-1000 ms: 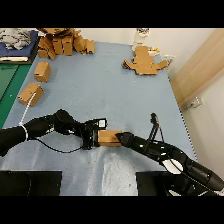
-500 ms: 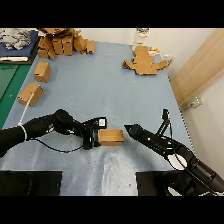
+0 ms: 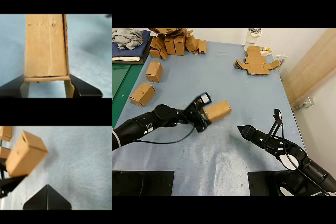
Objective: Fold the box.
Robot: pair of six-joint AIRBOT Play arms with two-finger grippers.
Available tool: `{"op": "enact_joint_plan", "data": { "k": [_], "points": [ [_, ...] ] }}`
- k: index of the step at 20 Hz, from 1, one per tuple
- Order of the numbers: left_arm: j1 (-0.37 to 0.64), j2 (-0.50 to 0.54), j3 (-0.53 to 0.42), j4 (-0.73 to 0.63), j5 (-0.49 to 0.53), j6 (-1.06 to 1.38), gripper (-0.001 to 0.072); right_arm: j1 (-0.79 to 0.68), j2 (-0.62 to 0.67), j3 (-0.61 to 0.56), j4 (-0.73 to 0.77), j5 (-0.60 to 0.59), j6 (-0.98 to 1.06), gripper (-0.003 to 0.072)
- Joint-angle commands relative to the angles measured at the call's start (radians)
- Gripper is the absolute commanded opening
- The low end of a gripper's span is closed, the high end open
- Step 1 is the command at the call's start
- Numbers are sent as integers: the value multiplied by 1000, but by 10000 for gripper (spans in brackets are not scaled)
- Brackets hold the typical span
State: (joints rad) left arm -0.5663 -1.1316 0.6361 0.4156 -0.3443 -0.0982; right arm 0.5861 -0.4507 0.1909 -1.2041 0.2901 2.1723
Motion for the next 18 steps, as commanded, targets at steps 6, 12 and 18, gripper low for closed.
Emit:
{"op": "enact_joint_plan", "data": {
  "k": [6,12,18],
  "points": [
    [303,-53,1,11,185,-146,471,0,1,1,-16,8,1,4],
    [528,-102,0,11,200,-163,470,0,1,1,-11,9,1,4],
    [717,-102,-2,10,172,-192,470,0,1,1,-11,9,11,4]
  ]
}}
